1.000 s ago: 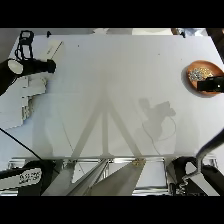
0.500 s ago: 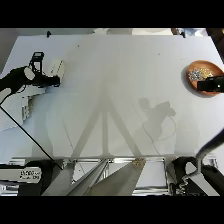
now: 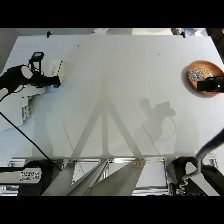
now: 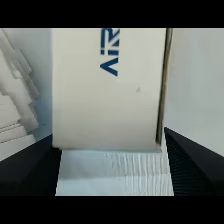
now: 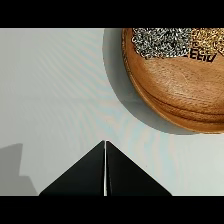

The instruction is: Fold the box and place the chain.

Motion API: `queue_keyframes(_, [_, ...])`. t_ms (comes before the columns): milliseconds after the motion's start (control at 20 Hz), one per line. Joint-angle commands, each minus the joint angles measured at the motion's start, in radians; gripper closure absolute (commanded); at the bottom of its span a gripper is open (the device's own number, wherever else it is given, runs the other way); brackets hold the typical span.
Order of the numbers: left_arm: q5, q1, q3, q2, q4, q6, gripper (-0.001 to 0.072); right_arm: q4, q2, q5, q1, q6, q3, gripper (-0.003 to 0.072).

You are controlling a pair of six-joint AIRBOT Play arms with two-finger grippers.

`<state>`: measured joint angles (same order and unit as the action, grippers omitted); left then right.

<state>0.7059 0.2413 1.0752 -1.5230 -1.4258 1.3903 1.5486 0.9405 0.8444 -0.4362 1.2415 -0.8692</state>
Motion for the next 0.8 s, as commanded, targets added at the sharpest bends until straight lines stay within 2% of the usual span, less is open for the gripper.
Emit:
queue_keyframes(0, [-0.002,0.0,0.001,0.102,-0.001,-0.062,0.0011,0.0,0.001,0.0,0.0,0.0,-0.001,0.0676])
queue_keyframes(550, [0.053,0.0,0.001,0.368,0.002,-0.063,0.0012,0.0,0.001,0.0,0.0,0.0,-0.001,0.0676])
queue_keyframes(750, [0.05,0.0,0.001,0.414,0.074,-0.063,0.0012,0.0,0.001,0.0,0.0,0.0,-0.001,0.0676])
